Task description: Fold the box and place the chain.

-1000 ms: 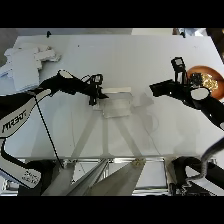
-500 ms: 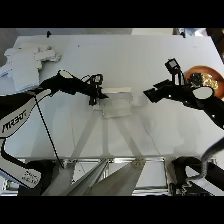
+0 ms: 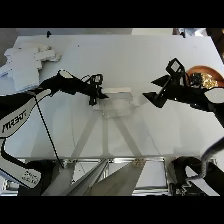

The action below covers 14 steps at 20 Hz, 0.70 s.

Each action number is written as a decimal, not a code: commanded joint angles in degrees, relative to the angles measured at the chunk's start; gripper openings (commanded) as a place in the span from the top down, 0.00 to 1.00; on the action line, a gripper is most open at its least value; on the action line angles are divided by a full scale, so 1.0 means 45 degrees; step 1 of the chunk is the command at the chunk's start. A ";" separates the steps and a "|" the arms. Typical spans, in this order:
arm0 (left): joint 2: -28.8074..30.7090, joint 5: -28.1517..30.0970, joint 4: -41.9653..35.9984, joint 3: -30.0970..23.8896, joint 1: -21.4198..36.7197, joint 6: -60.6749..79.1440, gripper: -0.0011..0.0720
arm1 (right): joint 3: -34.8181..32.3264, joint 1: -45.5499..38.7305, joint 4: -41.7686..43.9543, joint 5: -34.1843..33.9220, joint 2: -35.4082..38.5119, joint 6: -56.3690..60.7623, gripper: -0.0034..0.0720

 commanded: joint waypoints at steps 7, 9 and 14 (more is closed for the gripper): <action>-0.0010 0.0000 0.0005 0.0000 0.0010 0.0005 0.97 | -0.0559 0.3089 -0.3750 0.0355 0.1069 -0.0573 0.03; -0.0010 0.0000 0.0005 0.0000 0.0010 0.0005 0.97 | -0.1054 0.3109 -0.3769 0.1098 0.1054 -0.1200 0.03; -0.0010 0.0000 0.0005 0.0000 0.0010 0.0005 0.97 | -0.1214 0.3109 -0.3983 0.1545 0.0000 -0.2113 0.03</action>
